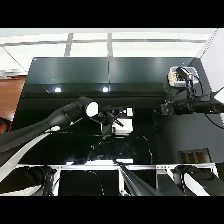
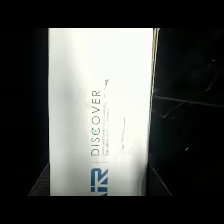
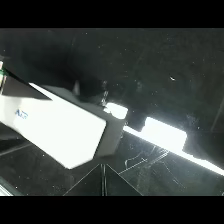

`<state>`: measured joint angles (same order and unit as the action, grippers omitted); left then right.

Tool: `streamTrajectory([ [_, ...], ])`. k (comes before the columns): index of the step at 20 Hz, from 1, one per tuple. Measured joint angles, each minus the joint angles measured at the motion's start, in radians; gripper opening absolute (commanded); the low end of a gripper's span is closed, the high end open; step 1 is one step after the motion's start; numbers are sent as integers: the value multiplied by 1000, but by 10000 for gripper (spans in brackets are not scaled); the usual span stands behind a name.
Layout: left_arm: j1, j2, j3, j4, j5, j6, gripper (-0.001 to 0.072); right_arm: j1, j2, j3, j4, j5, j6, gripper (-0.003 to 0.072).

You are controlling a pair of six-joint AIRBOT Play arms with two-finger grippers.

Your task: Fold the box and place the chain.

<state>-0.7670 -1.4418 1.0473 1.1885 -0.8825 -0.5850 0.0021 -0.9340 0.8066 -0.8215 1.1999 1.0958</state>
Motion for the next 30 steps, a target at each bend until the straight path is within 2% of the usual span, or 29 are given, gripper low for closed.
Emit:
streamTrajectory([
  [2, 31, 18, 61, 63, -65, -96, 354, 0, 0, 0, 0, 0, 0, 16],
  [4, 108, 48, 125, 95, -161, -179, 354, 0, 0, 0, 0, 0, 0, 16],
  [8, 390, 112, 240, 154, -276, -337, 355, 0, 0, 0, 0, -1, 0, 16],
  [10, 562, 124, 283, 155, -262, -382, 355, 0, 0, 0, 0, -7, 0, 16],
  [13, 803, 105, 320, 64, -126, -418, 355, 0, 0, 0, 0, -23, 0, 16],
  [16, 956, 32, 365, -21, -20, -428, 354, 0, 0, 0, 0, -41, 0, 16],
  [19, 1018, -91, 451, 15, -7, -432, 354, 0, 0, 0, 0, -53, 0, 16],
  [24, 1054, -306, 621, 82, -11, -469, 354, 0, 0, 0, 1, -59, 0, 16],
  [28, 1073, -437, 717, 113, -8, -485, 355, 0, 0, 0, 1, -67, 0, 16],
  [29, 1079, -462, 732, 121, -9, -493, 372, 0, 0, 0, 1, -74, 0, 16],
  [30, 1085, -479, 742, 127, -11, -505, 517, 0, 0, 0, 2, -82, 0, 16],
])
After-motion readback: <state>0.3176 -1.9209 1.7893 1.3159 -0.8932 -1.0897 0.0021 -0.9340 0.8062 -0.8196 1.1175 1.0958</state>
